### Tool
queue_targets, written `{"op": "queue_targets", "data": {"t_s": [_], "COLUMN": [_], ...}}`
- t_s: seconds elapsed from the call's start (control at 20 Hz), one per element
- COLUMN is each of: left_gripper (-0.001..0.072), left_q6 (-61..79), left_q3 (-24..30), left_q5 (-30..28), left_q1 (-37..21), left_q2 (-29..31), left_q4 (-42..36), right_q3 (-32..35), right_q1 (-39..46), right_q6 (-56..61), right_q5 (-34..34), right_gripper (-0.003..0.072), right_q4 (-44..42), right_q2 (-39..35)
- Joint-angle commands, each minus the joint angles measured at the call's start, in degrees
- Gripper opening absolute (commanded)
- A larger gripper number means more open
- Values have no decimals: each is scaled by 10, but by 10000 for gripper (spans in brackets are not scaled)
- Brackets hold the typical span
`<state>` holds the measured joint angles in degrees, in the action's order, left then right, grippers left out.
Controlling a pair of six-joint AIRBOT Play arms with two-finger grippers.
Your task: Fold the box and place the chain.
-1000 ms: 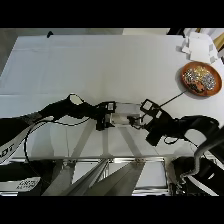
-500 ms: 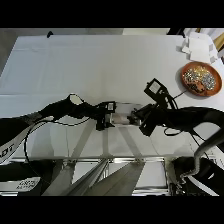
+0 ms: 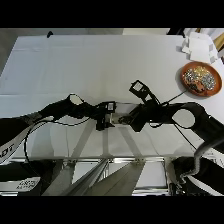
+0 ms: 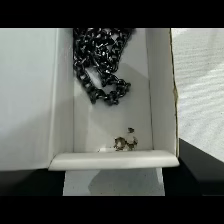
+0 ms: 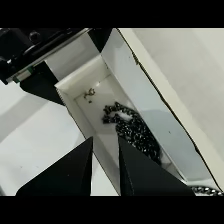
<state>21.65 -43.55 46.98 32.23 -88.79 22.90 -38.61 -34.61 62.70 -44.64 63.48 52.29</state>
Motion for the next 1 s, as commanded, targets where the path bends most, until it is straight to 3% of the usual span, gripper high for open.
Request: {"op": "queue_targets", "data": {"t_s": [0.0, 0.25, 0.45, 0.5, 0.6, 0.7, 0.8, 0.95], "left_gripper": [348, 348, 348, 348, 348, 348, 348, 348], "left_q6": [0, 0, 0, 0, 0, 0, 0, 0], "left_q3": [0, 0, 0, 0, 0, 0, 0, 0], "left_q5": [0, 0, 0, 0, 0, 0, 0, 0], "left_q1": [0, 0, 0, 0, 0, 0, 0, 0], "left_q2": [0, 0, 0, 0, 0, 0, 0, 0], "left_q4": [0, 0, 0, 0, 0, 0, 0, 0], "right_q3": [-10, -57, -59, -59, -59, -59, -59, -59], "right_q1": [12, 167, 297, 321, 338, 336, 336, 336], "right_q6": [-1, 17, 16, 20, 44, 50, 50, 50], "right_q5": [-38, -163, -144, -144, -131, -114, -102, -93], "right_gripper": [186, 184, 185, 230, 429, 428, 346, 336], "right_q4": [29, 62, 90, 97, 103, 103, 108, 121], "right_q2": [-10, -38, -9, 14, 66, 113, 153, 194]}}
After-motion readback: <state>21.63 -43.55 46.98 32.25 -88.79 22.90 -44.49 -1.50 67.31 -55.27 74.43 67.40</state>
